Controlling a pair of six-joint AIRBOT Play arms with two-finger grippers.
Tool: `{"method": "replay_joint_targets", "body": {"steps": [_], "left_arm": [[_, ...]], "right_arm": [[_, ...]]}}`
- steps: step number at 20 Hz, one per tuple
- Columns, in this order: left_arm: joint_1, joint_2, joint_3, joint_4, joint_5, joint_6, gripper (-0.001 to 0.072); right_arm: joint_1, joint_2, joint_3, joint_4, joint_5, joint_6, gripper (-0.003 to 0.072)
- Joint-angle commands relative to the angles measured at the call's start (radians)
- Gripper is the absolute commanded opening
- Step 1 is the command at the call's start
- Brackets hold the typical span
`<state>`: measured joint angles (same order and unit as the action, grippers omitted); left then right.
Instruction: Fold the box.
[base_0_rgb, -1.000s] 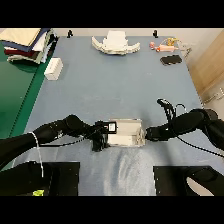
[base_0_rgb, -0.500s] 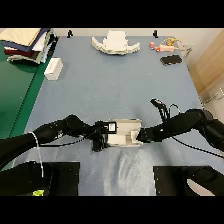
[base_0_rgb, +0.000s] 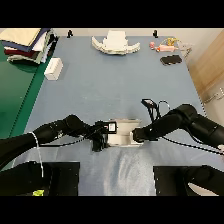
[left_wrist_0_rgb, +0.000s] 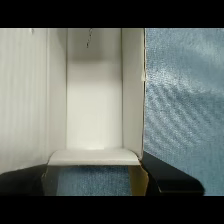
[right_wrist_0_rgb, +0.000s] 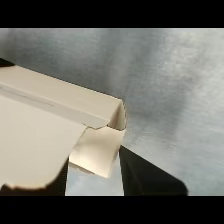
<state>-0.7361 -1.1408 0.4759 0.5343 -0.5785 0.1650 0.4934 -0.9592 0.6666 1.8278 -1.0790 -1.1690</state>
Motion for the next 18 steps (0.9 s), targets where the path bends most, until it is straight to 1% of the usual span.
{"method": "replay_joint_targets", "body": {"steps": [1, 3, 6, 9, 12, 13, 15, 16, 17, 18], "left_arm": [[0.000, 0.000, 0.001, 0.000, 0.000, 0.000, 0.0472], [0.000, 0.000, 0.001, 0.000, 0.000, 0.000, 0.0472], [0.000, 0.000, 0.001, 0.000, 0.000, 0.000, 0.0472], [0.000, 0.000, 0.001, 0.000, 0.000, 0.000, 0.0472], [0.000, 0.000, 0.001, 0.000, 0.000, 0.000, 0.0472], [0.000, 0.000, 0.001, 0.000, 0.000, 0.000, 0.0472], [0.000, 0.000, 0.001, 0.000, 0.000, 0.000, 0.0472], [0.000, 0.000, 0.001, 0.000, 0.000, 0.000, 0.0472], [0.000, 0.000, 0.001, 0.000, 0.000, 0.000, 0.0472], [0.000, 0.000, 0.001, 0.000, 0.000, 0.000, 0.0472]], "right_arm": [[0.143, -0.087, 0.086, -0.220, -0.060, 0.304, 0.0441], [0.201, -0.160, 0.137, -0.256, -0.080, 0.382, 0.0441], [0.247, -0.264, 0.199, -0.307, -0.143, 0.471, 0.0441], [0.251, -0.311, 0.219, -0.307, -0.144, 0.518, 0.0441], [0.250, -0.323, 0.219, -0.311, -0.144, 0.548, 0.0433], [0.251, -0.323, 0.219, -0.318, -0.144, 0.552, 0.0366], [0.251, -0.323, 0.219, -0.333, -0.145, 0.565, 0.0348], [0.251, -0.323, 0.219, -0.339, -0.144, 0.567, 0.0328], [0.251, -0.323, 0.219, -0.348, -0.144, 0.567, 0.0250], [0.251, -0.323, 0.219, -0.356, -0.145, 0.567, 0.0148]]}}
